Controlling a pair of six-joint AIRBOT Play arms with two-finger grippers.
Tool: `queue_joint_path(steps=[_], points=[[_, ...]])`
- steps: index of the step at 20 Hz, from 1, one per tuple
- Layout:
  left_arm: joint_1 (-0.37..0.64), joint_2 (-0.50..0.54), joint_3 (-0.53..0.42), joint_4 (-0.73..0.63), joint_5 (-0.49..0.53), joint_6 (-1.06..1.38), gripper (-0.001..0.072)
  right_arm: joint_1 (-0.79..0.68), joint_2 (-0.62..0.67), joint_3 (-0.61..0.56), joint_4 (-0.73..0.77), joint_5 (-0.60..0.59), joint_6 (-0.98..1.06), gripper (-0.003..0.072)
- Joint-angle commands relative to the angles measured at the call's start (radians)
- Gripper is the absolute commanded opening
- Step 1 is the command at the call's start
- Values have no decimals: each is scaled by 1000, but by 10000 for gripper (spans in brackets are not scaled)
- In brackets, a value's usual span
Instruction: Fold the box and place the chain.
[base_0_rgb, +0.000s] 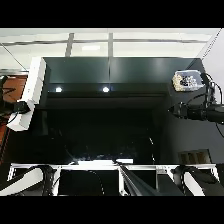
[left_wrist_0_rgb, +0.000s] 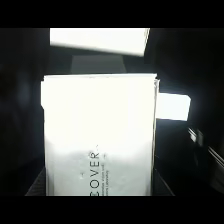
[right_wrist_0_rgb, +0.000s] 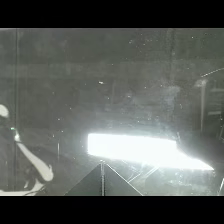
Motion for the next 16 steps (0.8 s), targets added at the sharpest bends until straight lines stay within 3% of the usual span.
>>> queue_joint_path(steps=[1,10,11,12,13,16], points=[[-16,-24,0,16,90,41,292,0,1,0,1,-3,40,16],[-17,-108,10,-47,155,78,293,0,1,0,3,4,66,16],[-17,-118,15,-50,155,78,340,0,1,0,2,6,71,16],[-17,-119,16,-49,164,78,600,0,1,0,3,11,72,16],[-17,-116,22,-49,170,73,706,0,1,0,2,18,72,16],[-21,-83,73,-80,137,25,706,-1,1,3,-2,16,53,16]])
